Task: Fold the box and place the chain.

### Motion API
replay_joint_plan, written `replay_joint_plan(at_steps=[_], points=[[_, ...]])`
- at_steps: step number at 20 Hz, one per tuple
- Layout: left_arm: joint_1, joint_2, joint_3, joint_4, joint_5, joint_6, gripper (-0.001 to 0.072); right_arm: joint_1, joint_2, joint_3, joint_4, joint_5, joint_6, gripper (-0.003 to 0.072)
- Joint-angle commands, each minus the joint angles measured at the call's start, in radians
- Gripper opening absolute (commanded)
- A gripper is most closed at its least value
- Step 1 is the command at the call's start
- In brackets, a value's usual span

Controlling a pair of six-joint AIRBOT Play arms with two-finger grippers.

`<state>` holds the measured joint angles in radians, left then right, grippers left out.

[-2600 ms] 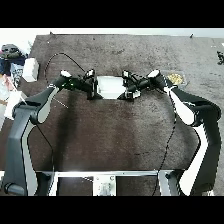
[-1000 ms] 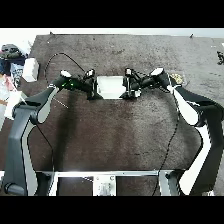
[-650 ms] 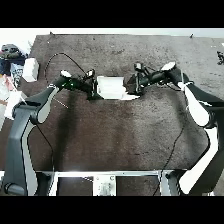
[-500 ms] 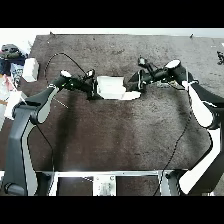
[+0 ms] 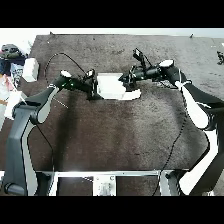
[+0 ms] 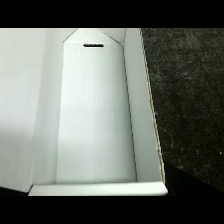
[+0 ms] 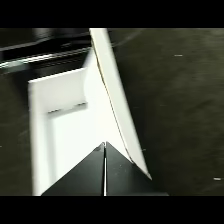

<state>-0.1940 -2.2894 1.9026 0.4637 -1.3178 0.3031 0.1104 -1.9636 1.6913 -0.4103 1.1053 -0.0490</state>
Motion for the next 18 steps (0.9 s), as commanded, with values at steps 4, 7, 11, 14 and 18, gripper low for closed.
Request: replay_joint_plan(at_steps=[4, 7, 11, 14, 18], points=[[0.001, 0.000, 0.000, 0.000, 0.002, 0.001, 0.0347, 0.016, -0.046, 0.000, 0.010, -0.171, 0.005, 0.0015], [0.001, 0.000, 0.000, 0.000, 0.002, 0.001, 0.0347, 0.018, -0.073, 0.000, -0.040, -0.144, 0.005, 0.0015], [0.001, 0.000, 0.000, 0.000, 0.011, 0.000, 0.0347, 0.017, -0.090, 0.000, -0.100, -0.119, 0.005, 0.0015], [0.001, 0.000, 0.000, 0.000, 0.011, 0.000, 0.0347, 0.017, -0.090, 0.000, -0.103, -0.120, -0.003, 0.0015], [0.001, 0.000, 0.000, 0.000, 0.011, 0.000, 0.0347, 0.017, -0.082, 0.002, -0.098, -0.126, -0.006, 0.0015]])
